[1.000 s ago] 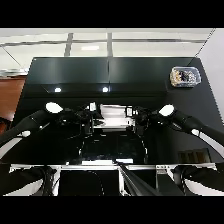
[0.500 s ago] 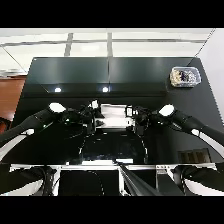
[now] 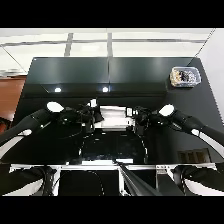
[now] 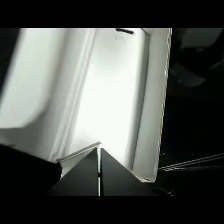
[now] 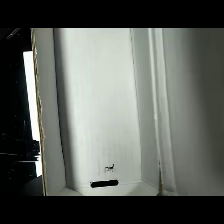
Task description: Fold the box and place the chain.
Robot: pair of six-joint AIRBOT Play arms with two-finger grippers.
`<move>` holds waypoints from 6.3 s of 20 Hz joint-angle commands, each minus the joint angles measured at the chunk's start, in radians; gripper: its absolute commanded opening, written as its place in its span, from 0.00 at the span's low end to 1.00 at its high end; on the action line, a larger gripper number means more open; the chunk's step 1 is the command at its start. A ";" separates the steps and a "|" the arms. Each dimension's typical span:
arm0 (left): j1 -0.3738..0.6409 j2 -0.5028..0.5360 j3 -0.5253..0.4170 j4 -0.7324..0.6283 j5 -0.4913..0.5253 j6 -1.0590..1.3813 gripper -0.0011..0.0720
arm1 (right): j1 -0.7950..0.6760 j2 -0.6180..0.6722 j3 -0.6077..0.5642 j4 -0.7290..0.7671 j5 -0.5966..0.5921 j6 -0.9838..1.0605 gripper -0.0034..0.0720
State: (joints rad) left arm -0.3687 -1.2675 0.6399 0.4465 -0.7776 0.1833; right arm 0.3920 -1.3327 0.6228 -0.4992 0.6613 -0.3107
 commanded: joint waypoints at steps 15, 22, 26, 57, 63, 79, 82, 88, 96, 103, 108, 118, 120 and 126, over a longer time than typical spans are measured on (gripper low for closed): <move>0.440 -0.142 -0.018 0.138 -0.399 -1.192 0.05 | 0.001 0.000 0.000 0.000 0.000 0.000 0.46; 0.261 -0.191 0.035 0.139 -0.325 -1.181 0.05 | 0.001 0.000 0.000 0.000 0.000 0.000 0.46; 0.257 -0.192 0.078 0.124 -0.356 -1.126 0.05 | 0.001 0.000 0.000 0.000 0.000 0.000 0.46; 0.033 -0.192 0.334 0.269 -0.371 -1.366 0.57 | 0.001 0.000 0.000 0.000 0.000 0.000 0.46; 0.005 -0.192 0.335 0.309 -0.323 -1.444 0.57 | 0.001 0.000 0.000 0.000 0.000 0.000 0.46; -0.090 -0.192 0.359 0.486 -0.216 -1.591 0.57 | 0.001 0.000 0.000 0.000 0.000 0.000 0.46; -0.098 -0.192 0.360 0.508 -0.219 -1.615 0.54 | 0.001 0.000 0.000 0.000 0.000 0.000 0.46; -0.161 -0.192 0.366 0.699 -0.221 -1.767 0.50 | 0.001 0.000 0.000 0.000 0.000 0.000 0.46; -0.330 -0.193 0.431 1.038 -0.227 -2.072 0.50 | 0.001 0.000 0.000 0.000 0.000 0.000 0.46; -0.383 -0.229 0.433 1.073 -0.239 -2.269 0.50 | 0.001 0.000 0.000 0.000 0.000 0.000 0.46; -0.393 -0.231 0.433 1.101 -0.239 -2.404 0.50 | 0.001 0.000 0.000 0.000 0.000 0.000 0.46; -0.417 -0.243 0.469 1.101 -0.272 -2.443 0.37 | 0.001 0.000 0.000 0.000 0.000 0.000 0.46; -0.417 -0.243 0.469 1.093 -0.270 -2.443 0.12 | 0.001 0.000 0.000 0.000 0.000 0.000 0.46; -0.417 -0.243 0.469 1.088 -0.268 -2.443 0.34 | 0.001 0.000 0.000 0.000 0.000 0.000 0.46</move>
State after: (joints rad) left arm -0.7853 -1.5097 1.1076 1.5394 -1.0473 -2.2543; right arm 0.3920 -1.3327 0.6228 -0.4999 0.6605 -0.3134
